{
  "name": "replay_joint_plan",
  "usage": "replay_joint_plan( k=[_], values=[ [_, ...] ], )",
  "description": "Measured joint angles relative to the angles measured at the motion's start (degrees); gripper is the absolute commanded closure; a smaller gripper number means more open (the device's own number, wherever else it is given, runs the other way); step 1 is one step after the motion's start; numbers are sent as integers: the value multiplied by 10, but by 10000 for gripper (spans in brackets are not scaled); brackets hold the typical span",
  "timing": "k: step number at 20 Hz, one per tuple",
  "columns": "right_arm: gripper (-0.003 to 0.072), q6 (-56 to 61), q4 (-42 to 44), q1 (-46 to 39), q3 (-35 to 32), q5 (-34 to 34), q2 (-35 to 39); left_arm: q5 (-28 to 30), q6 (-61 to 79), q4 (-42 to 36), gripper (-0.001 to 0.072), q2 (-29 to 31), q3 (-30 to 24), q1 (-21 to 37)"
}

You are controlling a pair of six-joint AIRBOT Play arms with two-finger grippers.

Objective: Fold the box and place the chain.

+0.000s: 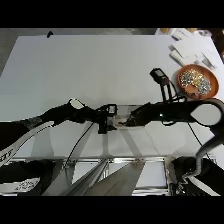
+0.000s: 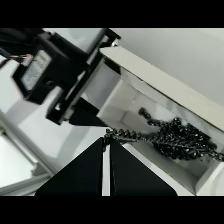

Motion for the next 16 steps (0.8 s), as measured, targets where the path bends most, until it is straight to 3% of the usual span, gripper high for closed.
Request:
replay_joint_plan(
  k=[2,6,7,10,16],
  values=[
    [550,2,-9,7,0,0,-36,0,0,0,395,0,0,0],
    [547,-4,-18,10,10,13,-77,0,0,0,395,0,0,0],
    [550,-9,-19,4,25,25,-82,0,0,0,395,0,0,0],
    [662,-24,-23,-36,90,59,-89,0,0,0,395,0,0,0],
    [669,-16,-102,-166,167,54,-108,0,0,0,395,0,0,0]
  ],
)
